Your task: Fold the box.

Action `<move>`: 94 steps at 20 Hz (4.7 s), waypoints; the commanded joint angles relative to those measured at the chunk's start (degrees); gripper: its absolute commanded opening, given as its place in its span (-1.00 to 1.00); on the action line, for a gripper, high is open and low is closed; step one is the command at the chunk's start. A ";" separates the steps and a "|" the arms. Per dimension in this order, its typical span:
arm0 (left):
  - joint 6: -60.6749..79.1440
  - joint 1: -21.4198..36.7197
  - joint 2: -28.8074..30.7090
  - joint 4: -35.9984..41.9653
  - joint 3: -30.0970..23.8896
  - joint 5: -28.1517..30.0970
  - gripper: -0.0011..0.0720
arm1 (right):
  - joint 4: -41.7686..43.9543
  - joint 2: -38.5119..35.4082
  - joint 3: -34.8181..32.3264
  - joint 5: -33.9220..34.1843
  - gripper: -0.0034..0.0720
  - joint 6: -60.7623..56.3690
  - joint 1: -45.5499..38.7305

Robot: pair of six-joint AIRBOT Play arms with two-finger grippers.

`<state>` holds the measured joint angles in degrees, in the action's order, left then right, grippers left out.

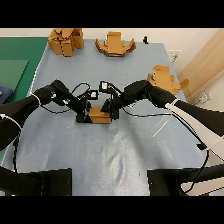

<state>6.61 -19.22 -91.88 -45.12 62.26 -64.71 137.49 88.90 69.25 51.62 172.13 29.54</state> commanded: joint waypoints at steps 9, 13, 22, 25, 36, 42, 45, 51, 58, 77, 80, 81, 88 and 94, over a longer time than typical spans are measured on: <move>-0.24 0.02 -0.02 0.11 -0.02 0.22 -0.92 | 6.19 -1.51 0.46 7.65 -0.89 -4.11 0.17; -0.24 0.02 -0.02 0.11 -0.02 0.24 -0.92 | 5.88 -7.91 -1.53 -9.22 -0.90 -15.28 0.22; -0.24 0.02 -0.02 0.09 -0.02 0.87 -0.92 | 6.49 -8.68 -14.45 -25.05 -0.89 -15.72 8.66; -0.24 0.02 -0.02 0.09 -0.02 0.87 -0.92 | 6.32 -7.78 -14.47 -25.83 -0.89 -16.17 9.25; -0.24 0.02 0.00 0.11 -0.02 0.68 -0.92 | 1.70 -12.74 -14.91 -32.26 -0.89 -22.73 8.98; -6.34 0.15 2.16 0.48 1.44 1.77 -0.93 | -6.71 -25.20 -16.02 -33.24 -0.89 -32.92 2.19; -20.15 2.93 4.76 -0.11 3.80 9.25 -0.94 | -19.10 -27.56 -17.55 -26.84 -0.89 -48.26 -4.24; -53.20 15.72 4.50 -21.90 12.50 33.00 -0.94 | -22.23 -28.33 -17.55 -21.49 -0.89 -50.25 -5.88; -67.91 23.98 -20.52 -29.42 44.02 21.97 -0.94 | -22.21 -28.13 -17.55 -21.07 -0.89 -51.21 -5.90; -75.56 23.91 -33.09 -28.33 55.93 17.11 0.70 | -21.99 -27.41 -17.55 -16.09 -0.89 -55.30 -5.88; -74.71 23.91 -31.50 -27.80 55.93 18.32 0.90 | -21.99 -27.41 -17.55 -16.00 -0.89 -55.32 -5.88; -73.96 23.91 -30.93 -27.58 55.93 18.67 0.90 | -21.99 -27.41 -17.55 -16.00 -0.89 -55.30 -5.88; -71.73 23.87 -26.67 -26.32 55.93 19.21 0.91 | -22.01 -27.41 -17.55 -15.93 -0.89 -55.30 -5.88; -65.77 23.87 -17.11 -11.98 55.84 -4.74 -0.92 | -21.57 -27.41 -17.55 -13.77 -0.89 -55.30 -5.88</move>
<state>-62.13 4.67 -113.21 -64.51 118.15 -54.28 115.48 61.47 51.72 36.67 116.84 23.64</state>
